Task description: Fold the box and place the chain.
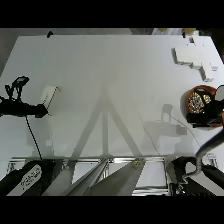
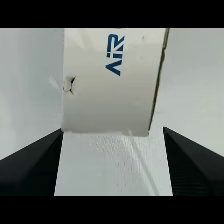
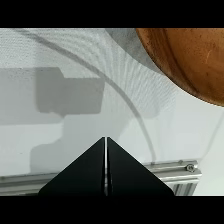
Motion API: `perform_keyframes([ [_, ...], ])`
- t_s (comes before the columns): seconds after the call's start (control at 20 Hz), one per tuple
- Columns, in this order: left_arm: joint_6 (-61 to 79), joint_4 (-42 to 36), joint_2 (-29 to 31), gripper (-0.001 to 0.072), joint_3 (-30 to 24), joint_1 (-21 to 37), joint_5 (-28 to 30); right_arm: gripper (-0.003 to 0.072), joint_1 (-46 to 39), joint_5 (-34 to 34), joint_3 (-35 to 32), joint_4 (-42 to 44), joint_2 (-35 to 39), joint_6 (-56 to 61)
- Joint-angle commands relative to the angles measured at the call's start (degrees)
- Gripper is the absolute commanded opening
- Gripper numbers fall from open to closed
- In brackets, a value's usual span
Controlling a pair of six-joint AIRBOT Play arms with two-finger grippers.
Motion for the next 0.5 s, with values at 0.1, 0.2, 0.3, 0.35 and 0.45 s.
perform_keyframes([
  [0.1,-0.35,0.17,12.13,0.0695,-0.04,0.04,-0.81,0.0014,-0.04,0.0,-0.04,0.0,-0.02,0.0],
  [0.2,-0.35,0.17,15.96,0.0695,-0.04,0.04,-0.79,0.0014,-0.04,0.0,-0.04,0.0,-0.02,0.0],
  [0.3,-0.35,0.2,18.56,0.0695,-0.04,0.04,-0.76,0.0014,-0.04,0.0,-0.04,0.0,-0.02,0.0],
  [0.35,-0.35,0.17,19.21,0.0695,-0.04,0.04,-0.76,0.0014,-0.04,0.0,-0.04,0.0,-0.02,0.0],
  [0.45,-0.33,0.2,19.52,0.0694,-0.04,0.04,-0.79,0.0014,-0.04,0.0,-0.04,0.0,-0.02,0.0],
])
